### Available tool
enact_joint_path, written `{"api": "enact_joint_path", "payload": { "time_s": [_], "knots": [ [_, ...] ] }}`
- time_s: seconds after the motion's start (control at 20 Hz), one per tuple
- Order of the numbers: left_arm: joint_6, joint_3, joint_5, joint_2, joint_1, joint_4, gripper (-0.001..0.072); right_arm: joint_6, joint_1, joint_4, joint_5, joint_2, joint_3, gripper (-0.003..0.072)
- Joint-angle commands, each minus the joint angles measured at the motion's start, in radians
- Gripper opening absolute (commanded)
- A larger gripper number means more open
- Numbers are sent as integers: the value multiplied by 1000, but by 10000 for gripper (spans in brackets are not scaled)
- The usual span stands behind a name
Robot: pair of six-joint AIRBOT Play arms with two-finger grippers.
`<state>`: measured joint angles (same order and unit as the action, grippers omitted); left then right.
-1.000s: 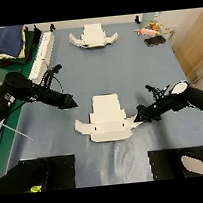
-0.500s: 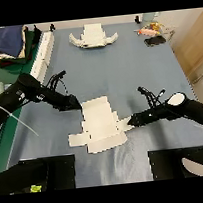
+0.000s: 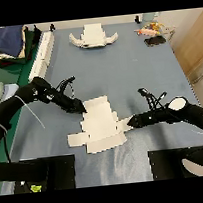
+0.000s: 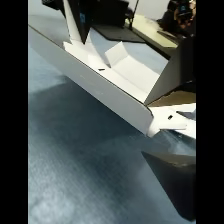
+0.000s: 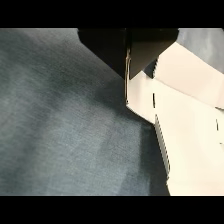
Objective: Fold the box.
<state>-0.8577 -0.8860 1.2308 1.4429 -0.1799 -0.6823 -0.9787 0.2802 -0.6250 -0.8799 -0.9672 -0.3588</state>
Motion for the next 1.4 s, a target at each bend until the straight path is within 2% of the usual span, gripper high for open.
{"api": "enact_joint_path", "payload": {
  "time_s": [0.0,0.05,0.1,0.25,0.3,0.35,0.75,0.8,0.9,0.95,1.05,1.2,1.35],
  "knots": [
    [125,-52,76,105,-2,54,394,0,2,2,5,2,2,4],
    [158,-66,108,129,-2,79,260,0,2,1,5,2,2,4],
    [186,-75,143,145,-2,105,215,0,2,1,6,2,2,4],
    [228,-78,219,158,-1,108,199,0,2,1,6,2,2,4],
    [248,-78,236,158,-1,103,36,0,2,1,7,2,2,4],
    [256,-78,245,158,-1,103,17,0,2,1,7,2,2,4],
    [267,-78,248,158,-2,103,16,0,2,1,18,2,2,5],
    [268,-78,245,158,-2,105,16,1,2,1,18,2,2,30],
    [275,-78,245,158,-2,127,16,0,0,1,27,2,0,233],
    [259,-79,244,158,-1,146,16,0,-3,-15,28,2,-10,236],
    [200,-79,242,158,-2,203,16,-54,-3,-93,27,3,-58,236],
    [341,-119,217,156,-3,267,14,-211,-3,-291,10,12,-185,236],
    [414,-144,65,101,-36,267,12,-397,-3,-553,8,53,-328,236]
  ]
}}
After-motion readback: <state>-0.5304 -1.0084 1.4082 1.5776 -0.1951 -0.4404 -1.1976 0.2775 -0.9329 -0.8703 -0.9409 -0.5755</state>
